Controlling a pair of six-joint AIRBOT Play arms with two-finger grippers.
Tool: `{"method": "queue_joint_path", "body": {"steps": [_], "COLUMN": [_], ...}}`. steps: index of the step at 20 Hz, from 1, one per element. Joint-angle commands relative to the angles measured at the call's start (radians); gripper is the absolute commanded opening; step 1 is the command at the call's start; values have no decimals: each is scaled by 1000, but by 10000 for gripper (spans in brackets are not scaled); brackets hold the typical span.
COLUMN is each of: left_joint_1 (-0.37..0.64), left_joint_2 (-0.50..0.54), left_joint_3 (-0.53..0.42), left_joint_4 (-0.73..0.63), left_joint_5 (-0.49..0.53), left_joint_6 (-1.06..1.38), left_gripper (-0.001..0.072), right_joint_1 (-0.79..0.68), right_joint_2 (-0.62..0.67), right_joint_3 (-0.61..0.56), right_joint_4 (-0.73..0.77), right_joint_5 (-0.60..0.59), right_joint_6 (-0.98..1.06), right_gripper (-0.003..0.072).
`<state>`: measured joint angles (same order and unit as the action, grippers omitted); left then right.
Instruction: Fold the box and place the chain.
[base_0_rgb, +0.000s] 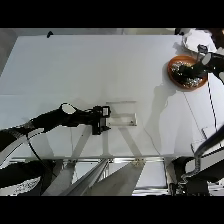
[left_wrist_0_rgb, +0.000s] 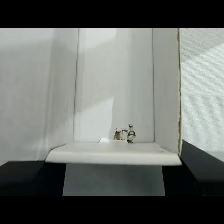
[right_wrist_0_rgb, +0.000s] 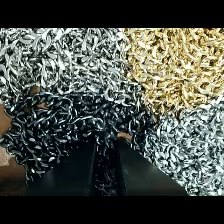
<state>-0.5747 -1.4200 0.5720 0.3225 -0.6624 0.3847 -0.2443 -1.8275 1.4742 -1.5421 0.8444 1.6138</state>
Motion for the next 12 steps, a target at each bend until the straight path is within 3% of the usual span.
{"method": "queue_joint_path", "body": {"steps": [1, 8, 12], "left_joint_1": [0, 0, 0], "left_joint_2": [1, 1, 1], "left_joint_3": [0, 0, 0], "left_joint_4": [0, 0, 0], "left_joint_5": [0, 0, 0], "left_joint_6": [0, 0, 0], "left_gripper": [271, 271, 271], "right_joint_1": [-1, -1, -1], "right_joint_2": [3, 161, 285], "right_joint_3": [1, 1, 1], "right_joint_4": [-6, -7, -5], "right_joint_5": [47, 76, 172], "right_joint_6": [9, -55, -151], "right_gripper": [13, 13, 13]}}
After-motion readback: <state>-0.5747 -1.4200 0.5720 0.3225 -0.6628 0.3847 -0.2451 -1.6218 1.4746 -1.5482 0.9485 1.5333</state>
